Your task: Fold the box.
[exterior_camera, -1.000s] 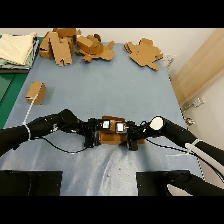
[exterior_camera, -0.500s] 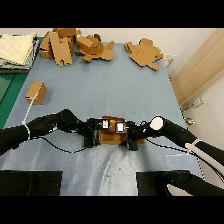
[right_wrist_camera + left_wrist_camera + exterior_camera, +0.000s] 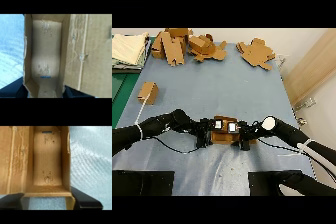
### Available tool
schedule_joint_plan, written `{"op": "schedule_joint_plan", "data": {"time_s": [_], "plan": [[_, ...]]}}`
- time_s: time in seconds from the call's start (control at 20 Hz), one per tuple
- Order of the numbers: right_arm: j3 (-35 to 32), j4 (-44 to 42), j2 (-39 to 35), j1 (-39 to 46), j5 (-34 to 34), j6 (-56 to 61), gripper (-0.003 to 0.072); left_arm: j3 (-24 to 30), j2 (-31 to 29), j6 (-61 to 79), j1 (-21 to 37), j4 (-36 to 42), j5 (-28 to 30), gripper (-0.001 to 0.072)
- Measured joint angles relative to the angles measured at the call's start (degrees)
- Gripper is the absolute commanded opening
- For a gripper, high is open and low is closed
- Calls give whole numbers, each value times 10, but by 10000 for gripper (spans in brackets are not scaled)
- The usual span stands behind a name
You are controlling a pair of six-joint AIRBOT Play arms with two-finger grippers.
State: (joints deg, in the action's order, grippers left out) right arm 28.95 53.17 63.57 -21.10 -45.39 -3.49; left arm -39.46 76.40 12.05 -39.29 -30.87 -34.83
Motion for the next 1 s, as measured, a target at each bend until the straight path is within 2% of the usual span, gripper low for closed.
{"op": "schedule_joint_plan", "data": {"time_s": [0.1,0.2,0.8,0.9,1.0], "plan": [[0,0,0,0,0,0,450,-1,0,0,0,1,0,413],[0,0,0,0,0,0,450,-1,0,1,0,2,0,291],[0,-9,0,0,0,-2,452,-1,0,2,0,5,-2,290],[0,-13,1,0,-6,-3,568,-1,0,2,0,5,-2,290],[0,-15,1,0,-9,1,612,-1,0,2,0,5,-2,290]]}}
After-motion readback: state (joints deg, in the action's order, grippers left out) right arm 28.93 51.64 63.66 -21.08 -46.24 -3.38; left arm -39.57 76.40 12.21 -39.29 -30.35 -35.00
